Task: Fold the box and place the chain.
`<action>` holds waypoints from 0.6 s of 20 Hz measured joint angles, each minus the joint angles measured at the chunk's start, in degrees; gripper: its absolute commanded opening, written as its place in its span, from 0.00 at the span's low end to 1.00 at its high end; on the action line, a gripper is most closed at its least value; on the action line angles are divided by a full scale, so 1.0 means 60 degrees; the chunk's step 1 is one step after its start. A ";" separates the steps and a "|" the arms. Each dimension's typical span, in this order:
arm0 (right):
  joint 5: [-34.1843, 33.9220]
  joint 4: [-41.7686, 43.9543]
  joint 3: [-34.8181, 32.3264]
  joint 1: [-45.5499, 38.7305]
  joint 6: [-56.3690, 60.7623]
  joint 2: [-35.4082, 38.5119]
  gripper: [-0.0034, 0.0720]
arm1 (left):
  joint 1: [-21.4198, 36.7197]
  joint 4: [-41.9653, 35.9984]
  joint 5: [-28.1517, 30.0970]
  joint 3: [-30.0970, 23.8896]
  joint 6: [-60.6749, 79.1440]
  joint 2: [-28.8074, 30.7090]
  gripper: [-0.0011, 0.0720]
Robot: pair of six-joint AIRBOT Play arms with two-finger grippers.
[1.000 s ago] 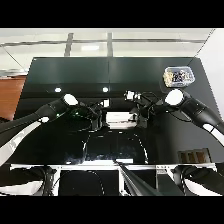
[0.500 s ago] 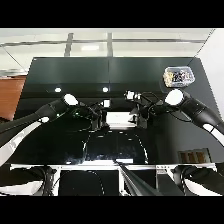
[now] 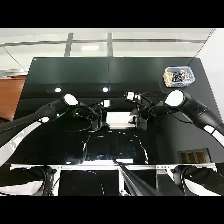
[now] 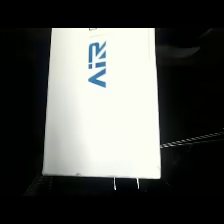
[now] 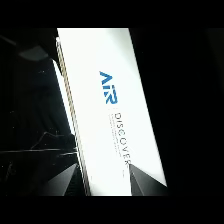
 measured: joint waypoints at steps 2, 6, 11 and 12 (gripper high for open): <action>-0.0109 -0.0040 -0.0124 0.0055 0.0040 0.0004 0.54 | 0.0000 0.0000 0.0000 0.0000 0.0011 0.0000 0.77; -0.0095 0.0018 0.0069 0.0044 0.0867 0.0397 0.26 | -0.0004 0.0000 0.0004 0.0000 0.0004 0.0000 0.77; 0.0120 0.1111 -0.0273 -0.0681 0.4073 0.0991 0.05 | -0.0004 0.0000 0.0004 0.0000 0.0004 0.0000 0.77; 0.0178 0.1876 -0.0488 -0.0776 0.4404 0.1013 0.06 | -0.0004 0.0000 0.0004 0.0000 0.0004 0.0000 0.77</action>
